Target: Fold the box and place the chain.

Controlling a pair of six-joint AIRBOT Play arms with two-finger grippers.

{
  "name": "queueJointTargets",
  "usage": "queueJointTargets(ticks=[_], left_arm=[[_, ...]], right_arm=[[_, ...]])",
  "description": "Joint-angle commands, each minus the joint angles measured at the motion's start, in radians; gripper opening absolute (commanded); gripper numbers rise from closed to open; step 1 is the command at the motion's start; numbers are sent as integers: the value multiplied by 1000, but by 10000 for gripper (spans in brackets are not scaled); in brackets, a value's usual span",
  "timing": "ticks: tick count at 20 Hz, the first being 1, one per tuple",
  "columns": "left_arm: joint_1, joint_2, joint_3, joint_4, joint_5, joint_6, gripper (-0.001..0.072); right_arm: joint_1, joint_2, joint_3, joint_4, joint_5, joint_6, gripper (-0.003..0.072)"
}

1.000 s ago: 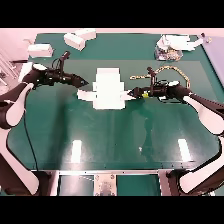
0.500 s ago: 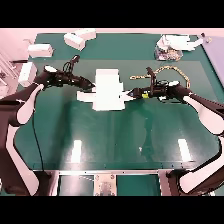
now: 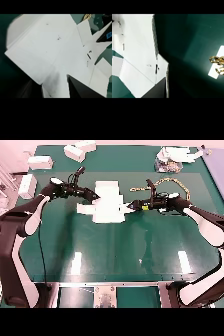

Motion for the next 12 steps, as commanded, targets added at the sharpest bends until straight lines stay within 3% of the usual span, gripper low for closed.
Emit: queueJointTargets(ticks=[1,7,9,12], left_arm=[[-4,-13,21,7,-13,-3,527],[-4,-13,23,55,-48,23,493],[-4,-13,23,54,-46,24,433],[-4,-13,23,53,-49,38,431]], right_arm=[[0,0,1,0,-1,-6,4],[0,0,1,0,-1,-8,4],[0,0,1,0,-1,-8,4],[0,0,1,0,-1,-8,4]])
